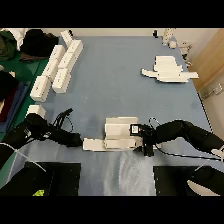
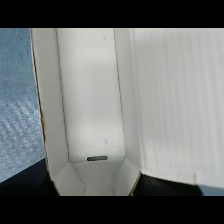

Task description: Fold the box.

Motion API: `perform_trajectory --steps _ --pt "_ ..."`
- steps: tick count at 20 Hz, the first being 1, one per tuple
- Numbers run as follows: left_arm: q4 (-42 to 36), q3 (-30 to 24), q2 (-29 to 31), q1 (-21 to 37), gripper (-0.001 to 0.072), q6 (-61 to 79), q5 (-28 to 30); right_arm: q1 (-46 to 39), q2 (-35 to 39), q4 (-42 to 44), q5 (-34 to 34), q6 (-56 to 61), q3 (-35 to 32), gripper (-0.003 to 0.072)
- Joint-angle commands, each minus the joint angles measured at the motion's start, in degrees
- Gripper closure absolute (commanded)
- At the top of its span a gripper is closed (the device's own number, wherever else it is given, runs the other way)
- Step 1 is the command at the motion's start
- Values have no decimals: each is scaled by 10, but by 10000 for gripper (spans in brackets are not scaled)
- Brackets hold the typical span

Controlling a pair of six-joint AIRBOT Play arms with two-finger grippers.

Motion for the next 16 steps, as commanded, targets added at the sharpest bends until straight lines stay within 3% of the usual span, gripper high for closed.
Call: perform_trajectory --steps 1,8,16 --pt "-31 -1 -4 -33 698 10 11 0 0 0 0 0 0 168" --pt "-95 -1 -4 -162 698 -8 111 0 0 0 0 0 0 168" --pt "-104 15 2 -174 697 -17 102 0 0 0 0 0 0 168"
